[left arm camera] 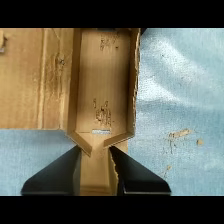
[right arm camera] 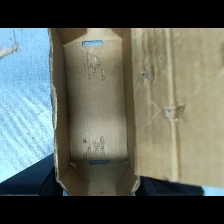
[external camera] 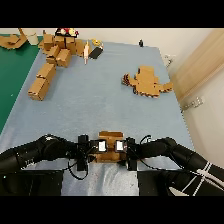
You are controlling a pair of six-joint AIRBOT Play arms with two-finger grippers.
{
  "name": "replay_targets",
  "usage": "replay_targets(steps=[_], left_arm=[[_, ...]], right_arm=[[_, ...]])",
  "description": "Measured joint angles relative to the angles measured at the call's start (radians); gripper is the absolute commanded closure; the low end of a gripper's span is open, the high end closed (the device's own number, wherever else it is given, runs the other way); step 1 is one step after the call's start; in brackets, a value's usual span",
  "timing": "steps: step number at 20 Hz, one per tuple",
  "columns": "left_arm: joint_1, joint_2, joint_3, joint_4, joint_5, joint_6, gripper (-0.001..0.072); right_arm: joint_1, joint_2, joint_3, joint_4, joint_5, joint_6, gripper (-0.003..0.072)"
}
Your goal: Fold the box.
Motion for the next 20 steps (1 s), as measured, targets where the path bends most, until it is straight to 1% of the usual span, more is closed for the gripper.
replay_targets(steps=[12, 16, 18, 19, 20], left_arm=[[-0.001, -0.002, 0.016, -0.001, 0.004, 0.016, 0.0491], [-0.001, -0.002, 0.022, -0.001, -0.035, 0.016, 0.0491], [-0.001, -0.002, 0.024, -0.001, -0.039, 0.017, 0.0492], [-0.001, -0.004, 0.024, -0.001, -0.035, 0.017, 0.0549], [-0.001, -0.008, 0.024, -0.001, -0.028, 0.016, 0.0670]], right_arm=[[0.000, 0.000, 0.000, 0.000, 0.000, 0.000, 0.0168], [0.000, 0.000, 0.000, 0.000, 0.000, 0.000, 0.0168], [0.000, 0.000, 0.000, 0.000, 0.000, 0.000, 0.0168], [0.000, 0.000, 0.000, 0.000, 0.000, 0.000, 0.0168], [0.000, 0.000, 0.000, 0.000, 0.000, 0.000, 0.0168]])
